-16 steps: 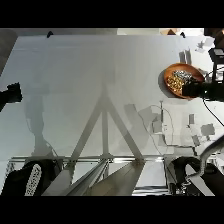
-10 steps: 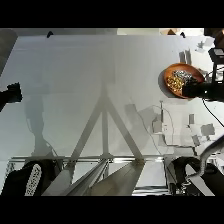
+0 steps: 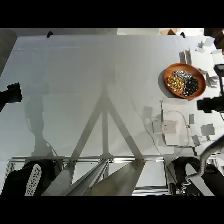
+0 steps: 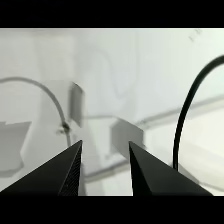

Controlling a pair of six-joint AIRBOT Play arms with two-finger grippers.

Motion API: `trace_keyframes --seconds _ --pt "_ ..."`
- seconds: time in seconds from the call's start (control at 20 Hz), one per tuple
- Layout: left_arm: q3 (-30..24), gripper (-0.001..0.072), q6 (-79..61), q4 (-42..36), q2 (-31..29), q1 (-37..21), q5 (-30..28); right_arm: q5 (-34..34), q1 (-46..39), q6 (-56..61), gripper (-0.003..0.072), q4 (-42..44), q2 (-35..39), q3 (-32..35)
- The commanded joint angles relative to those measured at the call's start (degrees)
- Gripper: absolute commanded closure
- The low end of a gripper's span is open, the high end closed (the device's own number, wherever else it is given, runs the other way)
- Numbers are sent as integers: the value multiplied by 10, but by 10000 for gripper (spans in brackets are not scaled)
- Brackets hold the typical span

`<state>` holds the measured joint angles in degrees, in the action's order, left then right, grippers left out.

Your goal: Fold the box and place the chain.

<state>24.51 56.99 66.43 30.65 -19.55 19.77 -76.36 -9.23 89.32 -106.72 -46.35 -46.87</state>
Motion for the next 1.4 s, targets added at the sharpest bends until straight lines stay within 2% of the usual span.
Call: trace_keyframes --seconds 0.0,0.1,0.25,0.55,0.85,1.1,1.2,1.25,1.3,1.35 --pt "0 18 0 0 0 0 0 -62 -97 -58 333 -22 -1 0" --pt "0 18 0 0 0 0 0 -86 -168 -118 311 5 -10 0" --pt "0 18 0 0 0 0 0 -79 -242 -134 258 86 -47 0" --pt "0 18 0 0 0 0 0 -55 -248 -153 256 75 -168 0" --pt "0 18 0 0 0 0 0 -31 -248 -163 255 47 -236 0" --pt "0 18 0 0 0 0 0 -35 -248 -163 257 82 -290 0" --pt "0 18 0 0 0 0 0 -28 -248 -177 397 87 -294 0" --pt "0 18 0 0 0 0 0 -27 -248 -184 429 91 -294 0" --pt "0 18 0 0 0 0 0 -30 -248 -193 492 93 -294 0" --pt "0 18 0 0 0 0 0 -37 -248 -196 508 93 -294 0"
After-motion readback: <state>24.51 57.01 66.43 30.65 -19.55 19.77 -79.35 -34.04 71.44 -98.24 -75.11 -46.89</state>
